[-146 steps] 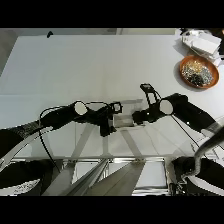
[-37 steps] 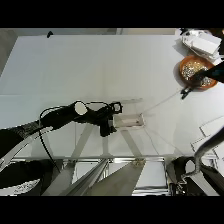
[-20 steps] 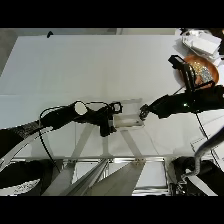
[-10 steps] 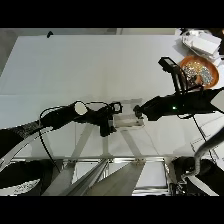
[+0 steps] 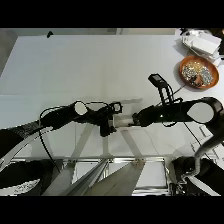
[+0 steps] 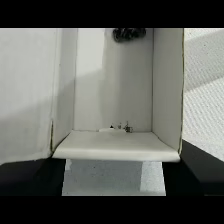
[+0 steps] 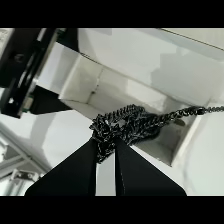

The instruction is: Fold the box and place the chain.

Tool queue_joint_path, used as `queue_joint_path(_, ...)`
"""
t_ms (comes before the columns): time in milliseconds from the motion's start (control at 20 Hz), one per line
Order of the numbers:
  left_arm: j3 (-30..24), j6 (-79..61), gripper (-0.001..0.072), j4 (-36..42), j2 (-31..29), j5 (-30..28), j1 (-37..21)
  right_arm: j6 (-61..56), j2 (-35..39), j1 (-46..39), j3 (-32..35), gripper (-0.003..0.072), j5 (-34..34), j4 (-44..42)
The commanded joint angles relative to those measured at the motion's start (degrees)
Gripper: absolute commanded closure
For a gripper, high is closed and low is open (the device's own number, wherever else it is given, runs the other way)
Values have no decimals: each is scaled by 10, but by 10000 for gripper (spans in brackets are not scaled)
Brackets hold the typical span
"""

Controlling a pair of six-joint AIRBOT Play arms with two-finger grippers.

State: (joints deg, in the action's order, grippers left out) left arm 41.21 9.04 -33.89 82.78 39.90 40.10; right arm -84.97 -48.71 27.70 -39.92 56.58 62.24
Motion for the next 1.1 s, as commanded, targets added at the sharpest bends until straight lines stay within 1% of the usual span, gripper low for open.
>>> queue_joint_path(0,0,0,376,0,0,0,0,-5,-23,2,37,668,-43,-9)
queue_joint_path(150,0,0,376,0,0,0,0,-5,-47,2,47,668,-75,-10)
queue_joint_path(350,0,0,376,0,0,0,0,-5,-84,2,47,665,-81,-30)
queue_joint_path(450,0,0,376,0,0,0,0,-5,-107,13,47,591,-93,-27)
queue_joint_path(550,0,0,376,0,0,0,0,-5,-124,28,47,550,-106,-27)
queue_joint_path(600,0,0,376,0,0,0,0,-5,-126,31,47,485,-111,-27)
queue_joint_path(650,0,0,376,0,0,0,0,-5,-126,32,47,438,-112,-27)
queue_joint_path(750,0,0,376,0,0,0,0,-3,-122,27,47,433,-100,-24)
queue_joint_path(850,0,0,376,0,0,0,0,-1,-103,10,42,433,-73,-2)
queue_joint_path(950,0,0,376,0,0,0,0,-1,-64,-28,26,432,-48,13)
queue_joint_path(1050,0,0,376,0,0,0,0,-1,-11,-84,11,432,-48,28)
